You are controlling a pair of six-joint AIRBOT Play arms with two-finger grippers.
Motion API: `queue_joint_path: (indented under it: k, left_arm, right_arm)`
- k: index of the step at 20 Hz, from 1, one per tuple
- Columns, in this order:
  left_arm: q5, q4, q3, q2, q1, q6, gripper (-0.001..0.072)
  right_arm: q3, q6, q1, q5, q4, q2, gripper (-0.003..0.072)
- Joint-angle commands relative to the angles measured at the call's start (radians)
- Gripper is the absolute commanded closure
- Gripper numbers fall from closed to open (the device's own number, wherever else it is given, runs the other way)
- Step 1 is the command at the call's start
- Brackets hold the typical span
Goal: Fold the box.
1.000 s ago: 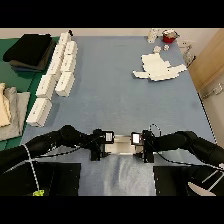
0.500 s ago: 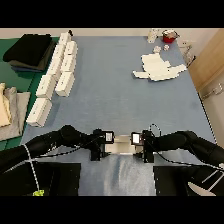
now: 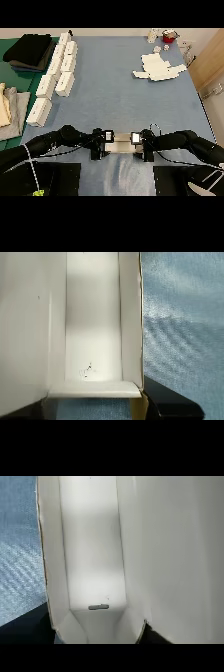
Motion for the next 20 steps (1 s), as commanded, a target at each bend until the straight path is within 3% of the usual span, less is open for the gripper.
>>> queue_joint_path:
  k: [1,8,10,11,12,14,16,17,19,20]
  left_arm:
    - [-0.008,0.002,0.000,0.000,0.001,0.000,0.0252]
    - [-0.008,0.002,0.000,0.000,0.001,0.000,0.0251]
    - [-0.008,0.002,0.000,0.000,0.001,0.000,0.0252]
    - [-0.008,0.002,0.000,0.000,0.001,0.000,0.0252]
    - [-0.008,0.002,0.000,0.000,0.001,0.000,0.0252]
    - [-0.008,0.002,0.000,0.000,0.001,0.000,0.0252]
    - [-0.008,0.002,0.000,0.000,0.001,0.000,0.0252]
    - [-0.008,0.002,0.000,0.000,0.001,0.000,0.0252]
    - [-0.008,0.002,0.000,0.000,0.001,0.000,0.0251]
    - [-0.008,0.002,0.000,0.000,0.001,0.000,0.0252]
  right_arm:
    - [0.026,0.047,0.000,-0.029,-0.027,0.004,-0.0034]
    - [0.127,0.417,0.000,-0.330,-0.365,0.138,-0.0034]
    - [0.186,0.609,0.000,-0.431,-0.475,0.186,-0.0026]
    - [0.220,0.806,0.000,-0.480,-0.535,0.208,-0.0023]
    - [0.249,1.007,0.000,-0.529,-0.592,0.223,0.0005]
    - [0.286,1.382,0.000,-0.660,-0.652,0.224,0.0216]
    - [0.274,1.584,0.000,-0.698,-0.516,0.213,0.0254]
    - [0.260,1.622,0.001,-0.646,-0.344,0.200,0.0277]
    - [0.227,1.607,0.021,-0.408,0.005,0.162,0.0280]
    - [0.225,1.596,0.047,-0.271,0.077,0.142,0.0280]
